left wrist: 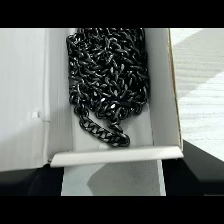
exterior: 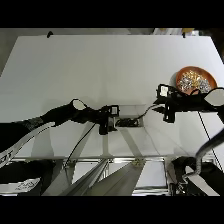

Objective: Fold the box and place the chain.

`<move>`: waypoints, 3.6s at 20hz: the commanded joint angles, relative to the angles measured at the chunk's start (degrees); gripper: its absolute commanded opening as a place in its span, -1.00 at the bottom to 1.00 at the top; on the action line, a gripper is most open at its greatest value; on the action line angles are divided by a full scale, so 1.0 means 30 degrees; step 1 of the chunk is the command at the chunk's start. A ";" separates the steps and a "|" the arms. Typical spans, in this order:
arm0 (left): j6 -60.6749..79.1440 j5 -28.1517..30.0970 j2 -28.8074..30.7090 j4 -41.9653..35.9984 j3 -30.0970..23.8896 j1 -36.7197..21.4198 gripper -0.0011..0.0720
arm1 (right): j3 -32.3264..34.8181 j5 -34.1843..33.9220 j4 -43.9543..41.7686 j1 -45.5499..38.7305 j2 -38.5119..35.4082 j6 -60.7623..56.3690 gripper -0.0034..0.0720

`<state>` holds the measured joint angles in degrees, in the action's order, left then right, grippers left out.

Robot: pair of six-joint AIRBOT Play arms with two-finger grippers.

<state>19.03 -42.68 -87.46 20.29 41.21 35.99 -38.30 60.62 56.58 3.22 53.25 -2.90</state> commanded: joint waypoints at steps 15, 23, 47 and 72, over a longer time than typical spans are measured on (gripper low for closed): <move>0.0007 0.0007 0.0015 0.0000 0.0007 -0.0015 -0.28 | 0.0335 -0.1880 -0.3045 0.1202 0.7220 0.5843 -0.19; 0.0007 0.0007 0.0015 0.0000 0.0007 -0.0015 -0.28 | 0.0350 -0.0073 -0.1836 0.1202 0.6244 0.4546 -0.87; 0.0007 0.0007 0.0015 0.0000 0.0007 -0.0015 -0.28 | 0.0350 0.0015 -0.9668 0.3585 -0.5523 -1.2371 -0.87; 0.0007 0.0007 0.0015 0.0000 0.0007 -0.0015 -0.28 | -0.1479 -0.5399 -0.8925 0.7329 -0.4911 -1.3202 -0.86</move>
<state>19.03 -42.65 -87.46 20.29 41.21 35.99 -40.77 43.11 22.06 25.17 37.78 -36.91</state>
